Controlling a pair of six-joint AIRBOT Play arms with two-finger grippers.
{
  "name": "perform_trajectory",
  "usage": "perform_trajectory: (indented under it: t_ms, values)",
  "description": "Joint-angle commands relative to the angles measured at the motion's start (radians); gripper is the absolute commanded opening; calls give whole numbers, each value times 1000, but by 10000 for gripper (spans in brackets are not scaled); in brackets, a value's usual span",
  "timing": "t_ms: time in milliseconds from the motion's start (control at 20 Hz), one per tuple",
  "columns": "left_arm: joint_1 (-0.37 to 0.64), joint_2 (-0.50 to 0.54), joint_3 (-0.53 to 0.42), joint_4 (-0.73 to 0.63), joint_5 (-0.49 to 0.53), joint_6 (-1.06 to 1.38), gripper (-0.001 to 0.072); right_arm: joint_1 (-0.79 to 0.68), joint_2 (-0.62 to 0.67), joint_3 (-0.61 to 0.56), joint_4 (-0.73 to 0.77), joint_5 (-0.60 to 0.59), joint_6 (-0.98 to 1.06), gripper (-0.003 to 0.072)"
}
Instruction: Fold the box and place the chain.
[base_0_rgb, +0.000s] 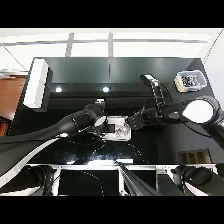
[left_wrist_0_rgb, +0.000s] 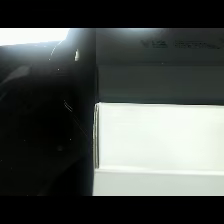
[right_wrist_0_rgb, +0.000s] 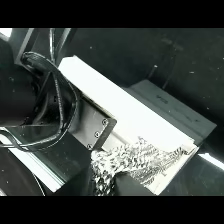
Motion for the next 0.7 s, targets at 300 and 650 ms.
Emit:
perform_trajectory:
  t_ms: [300, 650]
  values:
    - [0, 0, 17, 26, 2, -1, 30, -104, 4, 7, -90, 79, 11, 383]
    - [6, 0, 53, 60, 5, -14, 30, -323, 78, 9, -168, 159, 4, 375]
